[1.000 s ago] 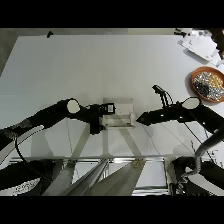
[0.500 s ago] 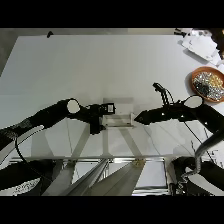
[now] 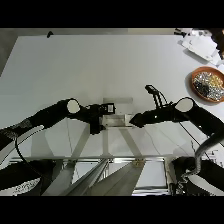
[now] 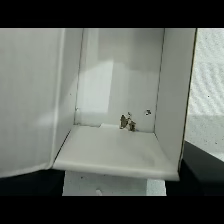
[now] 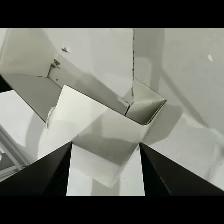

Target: Fold the box and place the chain.

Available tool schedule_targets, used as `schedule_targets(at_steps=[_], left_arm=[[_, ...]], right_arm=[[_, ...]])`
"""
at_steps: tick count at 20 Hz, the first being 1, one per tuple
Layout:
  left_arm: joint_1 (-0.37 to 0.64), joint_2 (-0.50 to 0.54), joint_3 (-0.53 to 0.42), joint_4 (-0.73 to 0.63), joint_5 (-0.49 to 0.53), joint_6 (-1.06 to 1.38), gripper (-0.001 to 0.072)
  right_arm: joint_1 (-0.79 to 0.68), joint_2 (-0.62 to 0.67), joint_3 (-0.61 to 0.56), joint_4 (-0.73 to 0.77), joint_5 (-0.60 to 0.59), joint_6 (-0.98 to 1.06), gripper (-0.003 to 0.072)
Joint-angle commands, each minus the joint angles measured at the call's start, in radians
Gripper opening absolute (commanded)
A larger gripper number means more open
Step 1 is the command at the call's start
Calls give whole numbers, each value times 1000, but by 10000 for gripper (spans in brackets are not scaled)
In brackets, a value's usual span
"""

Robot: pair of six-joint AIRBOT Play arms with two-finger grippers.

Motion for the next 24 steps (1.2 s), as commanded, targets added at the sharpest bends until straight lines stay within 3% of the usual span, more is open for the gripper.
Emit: schedule_targets(at_steps=[1, 4, 12, 16, 24], left_arm=[[0, 0, 0, 0, 0, 0, 412], [0, 0, 0, 0, 0, 0, 412], [0, 0, 0, 0, 0, 0, 412], [0, 0, 0, 0, 0, 0, 412], [0, 0, 0, 0, 0, 0, 412]], right_arm=[[67, 1, 50, -183, -50, 192, 481], [129, 1, 95, -342, -55, 399, 481], [254, -1, 119, -356, -121, 632, 478], [299, -3, 144, -497, -118, 781, 459], [382, -169, 296, -643, 16, 908, 461]])
